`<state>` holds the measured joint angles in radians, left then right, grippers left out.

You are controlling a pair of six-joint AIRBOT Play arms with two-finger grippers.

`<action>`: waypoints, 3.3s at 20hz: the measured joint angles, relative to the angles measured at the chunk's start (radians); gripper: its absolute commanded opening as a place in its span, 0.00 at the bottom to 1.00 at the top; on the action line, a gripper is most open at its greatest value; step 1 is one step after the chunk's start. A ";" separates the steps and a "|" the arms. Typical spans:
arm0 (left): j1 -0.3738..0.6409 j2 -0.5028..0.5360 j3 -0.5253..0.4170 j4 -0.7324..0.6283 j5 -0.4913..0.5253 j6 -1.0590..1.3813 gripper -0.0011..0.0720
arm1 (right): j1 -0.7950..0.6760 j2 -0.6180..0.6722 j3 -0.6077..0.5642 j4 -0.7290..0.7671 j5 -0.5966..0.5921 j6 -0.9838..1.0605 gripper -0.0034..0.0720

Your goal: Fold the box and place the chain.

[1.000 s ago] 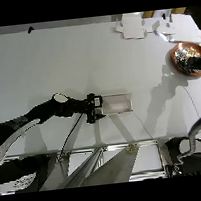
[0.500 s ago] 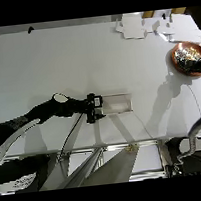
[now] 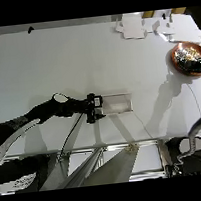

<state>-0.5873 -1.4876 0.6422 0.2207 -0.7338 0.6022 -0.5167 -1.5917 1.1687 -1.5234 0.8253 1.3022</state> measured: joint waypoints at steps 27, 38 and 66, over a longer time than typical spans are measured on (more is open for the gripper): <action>0.000 0.000 0.000 0.000 0.000 0.000 0.20 | -0.001 0.258 -0.001 0.064 0.119 -0.020 0.34; 0.000 0.000 0.000 0.000 0.000 0.000 0.20 | -0.002 0.022 -0.001 0.048 -0.008 -0.028 0.33; 0.000 0.000 0.000 0.000 0.000 0.000 0.20 | 0.011 0.274 -0.001 0.117 0.109 -0.044 0.07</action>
<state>-0.5873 -1.4876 0.6422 0.2203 -0.7341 0.6018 -0.5060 -1.3174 1.1675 -1.4059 0.9348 1.2579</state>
